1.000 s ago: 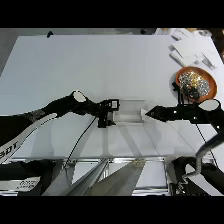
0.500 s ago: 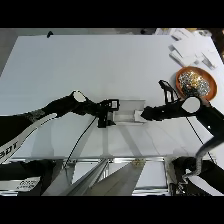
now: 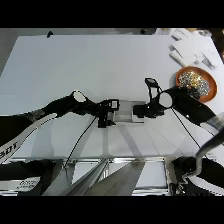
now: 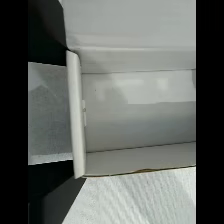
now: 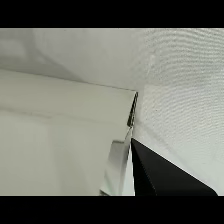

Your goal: Fold the box and place the chain.

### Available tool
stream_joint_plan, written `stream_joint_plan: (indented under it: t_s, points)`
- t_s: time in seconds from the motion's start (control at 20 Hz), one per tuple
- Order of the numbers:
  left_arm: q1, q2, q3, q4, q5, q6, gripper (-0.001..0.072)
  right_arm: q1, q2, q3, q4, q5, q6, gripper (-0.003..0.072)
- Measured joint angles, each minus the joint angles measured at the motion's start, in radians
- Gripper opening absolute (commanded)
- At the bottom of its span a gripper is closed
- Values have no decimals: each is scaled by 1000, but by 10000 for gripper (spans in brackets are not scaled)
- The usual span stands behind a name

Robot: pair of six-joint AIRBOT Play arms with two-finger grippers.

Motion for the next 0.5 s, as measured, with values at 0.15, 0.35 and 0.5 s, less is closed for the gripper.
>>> stream_joint_plan:
  t_s: [0.15,0.35,0.5]
  points:
    - [0,0,0,0,0,0,139,35,-42,27,-50,44,80,344]
    - [0,0,0,0,0,0,139,53,-76,39,-89,60,153,342]
    - [0,0,0,0,0,0,139,58,-103,42,-99,62,177,340]
